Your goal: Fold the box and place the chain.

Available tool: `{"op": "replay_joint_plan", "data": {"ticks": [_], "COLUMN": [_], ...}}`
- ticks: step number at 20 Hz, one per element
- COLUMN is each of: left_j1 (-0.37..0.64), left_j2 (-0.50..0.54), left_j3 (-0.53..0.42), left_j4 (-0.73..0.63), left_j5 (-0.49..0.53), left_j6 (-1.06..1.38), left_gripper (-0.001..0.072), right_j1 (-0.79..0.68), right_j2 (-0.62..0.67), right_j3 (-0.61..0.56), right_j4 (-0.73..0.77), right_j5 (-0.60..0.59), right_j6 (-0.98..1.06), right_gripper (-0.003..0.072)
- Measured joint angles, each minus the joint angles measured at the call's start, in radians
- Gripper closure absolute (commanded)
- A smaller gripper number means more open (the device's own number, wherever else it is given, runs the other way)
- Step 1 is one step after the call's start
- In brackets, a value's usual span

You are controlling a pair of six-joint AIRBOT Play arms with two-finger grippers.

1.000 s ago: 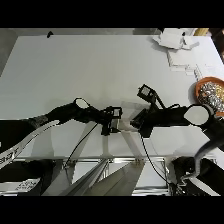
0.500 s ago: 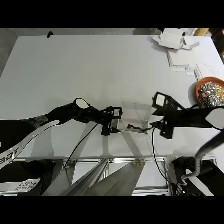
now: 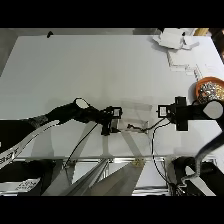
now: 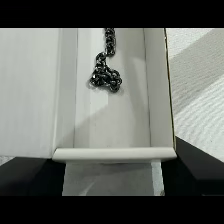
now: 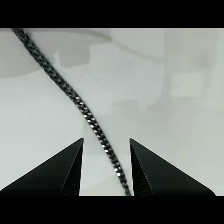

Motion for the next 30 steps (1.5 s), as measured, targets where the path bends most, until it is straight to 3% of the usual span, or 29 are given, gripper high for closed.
{"op": "replay_joint_plan", "data": {"ticks": [7, 10, 21, 24, 30], "left_j1": [0.0, 0.0, 0.0, 0.0, 0.0], "left_j2": [0.0, 0.0, 0.0, 0.0, 0.0], "left_j3": [0.0, 0.0, 0.0, 0.0, 0.0], "left_j4": [0.0, 0.0, 0.0, 0.0, 0.0], "left_j5": [0.0, 0.0, 0.0, 0.0, 0.0], "left_j6": [0.0, 0.0, 0.0, 0.0, 0.0], "left_gripper": [0.0436, 0.0436, 0.0436, 0.0436, 0.0436], "right_j1": [-0.007, -0.007, -0.007, -0.007, -0.007], "right_j2": [-0.186, -0.232, -0.286, -0.287, -0.261], "right_j3": [-0.001, -0.001, -0.014, -0.026, -0.031], "right_j4": [-0.022, -0.018, -0.004, -0.003, 0.035], "right_j5": [-0.056, -0.069, -0.099, -0.105, -0.068], "right_j6": [-0.132, -0.164, -0.212, -0.224, -0.22], "right_gripper": [0.039, 0.0463, 0.0488, 0.0662, 0.0676]}}
